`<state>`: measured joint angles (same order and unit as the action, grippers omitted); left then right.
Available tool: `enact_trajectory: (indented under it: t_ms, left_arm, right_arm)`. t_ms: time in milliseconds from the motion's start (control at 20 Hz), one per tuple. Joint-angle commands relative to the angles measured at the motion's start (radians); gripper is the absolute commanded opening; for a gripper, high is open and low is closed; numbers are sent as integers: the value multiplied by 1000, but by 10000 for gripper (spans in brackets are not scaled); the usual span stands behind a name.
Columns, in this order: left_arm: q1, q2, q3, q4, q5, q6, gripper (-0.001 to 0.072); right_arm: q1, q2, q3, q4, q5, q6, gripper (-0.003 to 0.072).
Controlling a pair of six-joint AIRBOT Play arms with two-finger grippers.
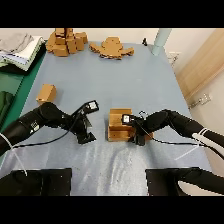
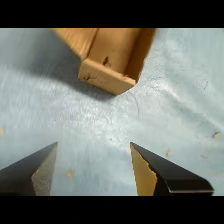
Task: Fold the box.
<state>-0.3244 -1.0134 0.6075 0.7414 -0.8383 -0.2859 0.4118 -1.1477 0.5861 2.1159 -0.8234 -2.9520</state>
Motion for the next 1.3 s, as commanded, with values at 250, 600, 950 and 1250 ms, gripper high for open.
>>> enact_trajectory:
  t_ms: [250,600,950,1250]
  left_arm:
    - [-72,-187,-26,-363,169,616,700]
    - [-93,-252,-23,-421,184,674,700]
    - [-122,-280,-6,-492,187,696,700]
    - [-153,-303,20,-468,209,674,700]
  right_arm:
    - [1,0,0,0,0,0,592]
    - [1,0,0,0,0,0,592]
    - [1,0,0,0,0,0,593]
    - [1,0,0,0,0,0,593]
